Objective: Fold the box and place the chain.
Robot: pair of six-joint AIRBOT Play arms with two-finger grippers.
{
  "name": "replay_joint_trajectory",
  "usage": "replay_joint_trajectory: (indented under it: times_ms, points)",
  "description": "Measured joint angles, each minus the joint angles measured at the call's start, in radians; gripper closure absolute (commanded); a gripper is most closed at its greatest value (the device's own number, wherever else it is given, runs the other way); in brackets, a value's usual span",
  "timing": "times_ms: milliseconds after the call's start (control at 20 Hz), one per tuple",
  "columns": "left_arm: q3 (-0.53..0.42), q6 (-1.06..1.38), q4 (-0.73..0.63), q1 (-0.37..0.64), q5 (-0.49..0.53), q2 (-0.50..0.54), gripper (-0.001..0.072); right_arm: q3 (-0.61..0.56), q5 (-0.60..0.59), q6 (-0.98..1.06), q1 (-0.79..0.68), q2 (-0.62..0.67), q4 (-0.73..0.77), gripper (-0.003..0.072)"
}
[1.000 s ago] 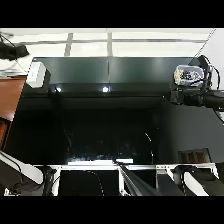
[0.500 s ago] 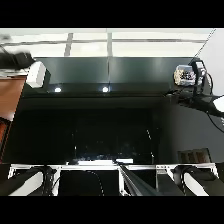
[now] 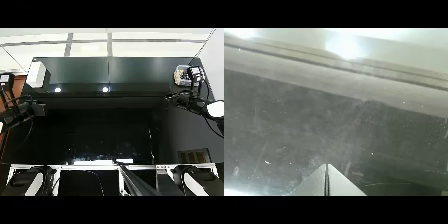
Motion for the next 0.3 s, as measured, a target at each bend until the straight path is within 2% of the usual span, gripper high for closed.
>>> replay_joint_trajectory:
  times_ms: [300]
  points:
    - [-0.034,0.000,0.012,-0.002,0.001,0.013,0.0680,-0.002,-0.006,0.000,0.001,0.000,-0.003,0.0669]
